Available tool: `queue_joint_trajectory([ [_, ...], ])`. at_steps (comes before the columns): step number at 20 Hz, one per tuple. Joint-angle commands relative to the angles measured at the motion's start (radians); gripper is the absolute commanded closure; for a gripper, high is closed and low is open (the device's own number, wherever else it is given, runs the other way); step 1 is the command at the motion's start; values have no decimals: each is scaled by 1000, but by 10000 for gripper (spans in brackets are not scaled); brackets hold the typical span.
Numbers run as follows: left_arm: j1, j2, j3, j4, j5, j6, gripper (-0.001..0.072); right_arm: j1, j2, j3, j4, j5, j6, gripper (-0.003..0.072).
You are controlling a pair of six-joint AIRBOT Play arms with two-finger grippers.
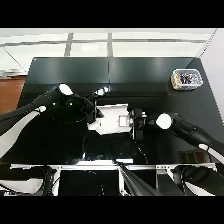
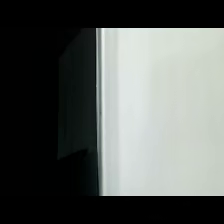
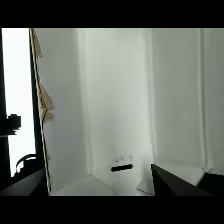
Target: Fold the box and place the chain.
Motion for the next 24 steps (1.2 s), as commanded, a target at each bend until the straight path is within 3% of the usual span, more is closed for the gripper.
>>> queue_joint_trajectory([
  [1,0,1,0,0,-2,1,684,-73,-3,45,81,2,-28,7],
  [4,0,1,0,0,-13,51,685,-128,-4,46,224,43,-175,7],
  [10,0,1,5,1,-17,98,685,-209,-48,46,362,57,-255,7],
  [14,0,1,36,1,-34,101,684,-194,-120,46,485,169,-394,7],
  [24,-29,-14,39,53,-42,93,684,-178,-220,45,394,150,-410,7],
])
